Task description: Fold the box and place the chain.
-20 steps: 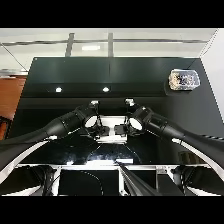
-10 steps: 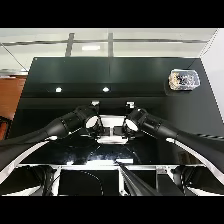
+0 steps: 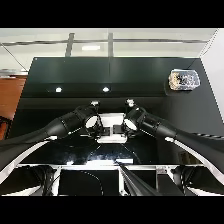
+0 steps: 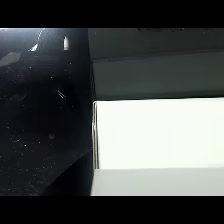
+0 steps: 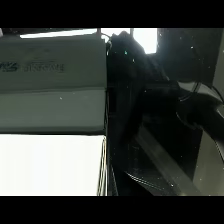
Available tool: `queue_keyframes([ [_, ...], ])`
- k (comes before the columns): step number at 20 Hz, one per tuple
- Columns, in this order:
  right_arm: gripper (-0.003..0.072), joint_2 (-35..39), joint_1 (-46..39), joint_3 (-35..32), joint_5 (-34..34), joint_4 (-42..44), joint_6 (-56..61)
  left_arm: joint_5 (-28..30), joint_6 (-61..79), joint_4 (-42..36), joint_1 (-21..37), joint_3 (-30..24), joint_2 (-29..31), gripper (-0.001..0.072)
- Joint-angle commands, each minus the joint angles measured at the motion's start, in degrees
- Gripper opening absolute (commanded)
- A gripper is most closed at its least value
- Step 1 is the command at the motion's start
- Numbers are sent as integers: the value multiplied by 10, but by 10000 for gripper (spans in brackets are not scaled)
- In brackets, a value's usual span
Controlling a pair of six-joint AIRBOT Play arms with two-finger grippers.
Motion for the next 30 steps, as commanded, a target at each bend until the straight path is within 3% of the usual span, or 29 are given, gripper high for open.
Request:
queue_keyframes([
  [1,143,0,0,1,-7,2,0,0,1,0,0,0,0,28],
  [4,120,-7,0,1,-19,14,1,0,1,0,0,0,0,28],
  [5,30,-9,0,1,-20,15,0,0,1,0,0,0,0,28],
  [6,14,-8,1,1,-20,14,0,0,1,0,0,0,0,28],
  [9,19,-8,1,1,-24,12,-5,0,1,-1,0,0,0,28],
  [10,137,-7,-2,1,-25,12,-16,0,1,-1,0,0,0,28],
  [11,386,-4,-6,1,-21,13,-37,0,1,-1,0,0,0,28],
  [12,434,4,-12,1,-12,14,-68,0,1,-2,0,0,0,28],
  [15,434,64,-38,2,31,22,-185,0,1,-1,0,0,0,28],
  [18,434,178,-81,2,85,19,-280,0,1,-2,0,0,0,28],
  [20,434,245,-131,2,115,-54,-311,0,1,-2,0,0,0,28],
  [22,432,267,-197,2,122,-191,-315,0,1,-2,0,0,0,28],
  [24,432,250,-284,-2,78,-288,-313,0,1,-2,0,0,0,28],
  [26,475,210,-391,0,-30,-291,-307,0,1,-2,0,0,0,28],
  [27,673,182,-439,10,-79,-267,-308,0,1,-2,0,0,0,28],
  [30,674,63,-531,103,-119,-124,-309,0,1,-2,0,0,0,28],
])
